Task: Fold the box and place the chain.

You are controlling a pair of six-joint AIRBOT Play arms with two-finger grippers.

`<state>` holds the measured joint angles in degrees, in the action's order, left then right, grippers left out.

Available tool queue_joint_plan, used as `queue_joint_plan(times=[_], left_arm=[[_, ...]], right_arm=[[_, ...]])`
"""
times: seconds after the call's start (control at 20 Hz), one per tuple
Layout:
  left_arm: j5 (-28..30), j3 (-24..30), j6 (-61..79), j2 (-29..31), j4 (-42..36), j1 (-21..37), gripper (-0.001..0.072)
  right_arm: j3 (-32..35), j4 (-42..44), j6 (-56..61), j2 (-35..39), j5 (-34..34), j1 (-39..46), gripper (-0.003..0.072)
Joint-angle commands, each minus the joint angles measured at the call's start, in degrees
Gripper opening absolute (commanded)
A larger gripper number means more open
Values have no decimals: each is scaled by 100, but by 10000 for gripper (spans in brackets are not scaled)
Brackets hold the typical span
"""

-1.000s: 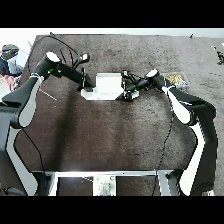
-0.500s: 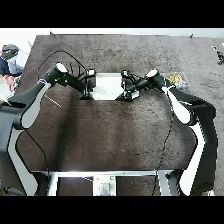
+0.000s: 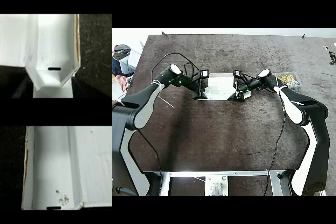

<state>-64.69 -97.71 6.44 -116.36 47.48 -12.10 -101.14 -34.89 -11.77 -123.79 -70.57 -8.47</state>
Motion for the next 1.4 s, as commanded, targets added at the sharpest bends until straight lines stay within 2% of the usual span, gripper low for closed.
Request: queue_joint_plan(times=[0.0, 0.05, 0.1, 0.3, 0.35, 0.6, 0.85, 1.2, 1.25, 1.3, 1.35], left_arm=[[13, 0, 7, 4, 2, 4, 466], [-52, 0, 9, 4, 0, 4, 276], [-74, 0, 7, 4, 2, -9, 254], [-24, 0, 9, 4, -7, -125, 253], [-24, 0, 9, 2, -4, -175, 223], [90, 0, 4, 4, -59, -238, 225], [66, 0, 9, -15, -940, -240, 226], [83, 0, 9, -109, -868, -238, 228], [92, -2, 7, -111, -861, -238, 266], [118, -2, 7, -111, -859, -238, 411], [155, -2, 7, -111, -859, -238, 506]], right_arm=[[-4, 2, 0, -4, 0, -4, 461], [-4, 2, 0, -4, 0, -4, 461], [-4, 2, 0, -4, 0, -4, 461], [-4, 0, 0, -4, 0, -4, 461], [-4, 2, 0, -4, 0, -4, 461], [-4, 0, 0, -4, 0, -4, 461], [-4, 2, 0, -4, 0, -4, 461], [-4, 2, 0, -4, 0, -4, 461], [-4, 2, 0, -4, 0, -4, 462], [-4, 2, 0, -4, 0, -4, 461], [-4, 0, 0, -4, 0, -4, 461]])
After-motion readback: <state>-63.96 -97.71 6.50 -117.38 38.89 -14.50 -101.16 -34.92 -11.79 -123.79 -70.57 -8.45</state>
